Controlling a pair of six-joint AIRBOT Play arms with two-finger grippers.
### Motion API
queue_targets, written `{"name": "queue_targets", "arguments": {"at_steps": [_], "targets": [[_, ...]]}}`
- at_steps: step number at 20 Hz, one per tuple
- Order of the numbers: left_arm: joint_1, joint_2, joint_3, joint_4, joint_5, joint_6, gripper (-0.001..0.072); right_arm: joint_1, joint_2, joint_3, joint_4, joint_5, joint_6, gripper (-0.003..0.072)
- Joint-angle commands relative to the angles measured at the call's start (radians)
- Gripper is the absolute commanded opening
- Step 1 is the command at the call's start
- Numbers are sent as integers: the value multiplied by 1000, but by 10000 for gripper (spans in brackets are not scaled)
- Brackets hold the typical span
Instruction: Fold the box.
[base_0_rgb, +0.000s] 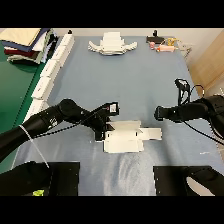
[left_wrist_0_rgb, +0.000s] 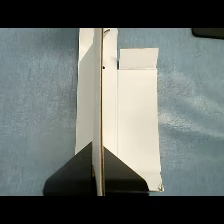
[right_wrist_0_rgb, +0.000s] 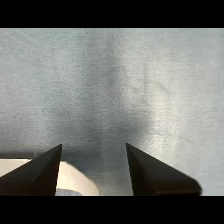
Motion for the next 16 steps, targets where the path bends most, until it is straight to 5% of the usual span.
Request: {"name": "queue_targets", "arguments": {"at_steps": [1, 9, 16], "targets": [[27, -10, 35, 20, -106, -54, 14, 0, -1, 1, 2, -1, 0, 602], [34, -131, 99, 18, -167, -53, 14, 0, -1, 1, 8, -1, 0, 603], [34, -135, 97, 24, -183, -100, 15, 0, -1, 1, 8, -5, 0, 602]]}}
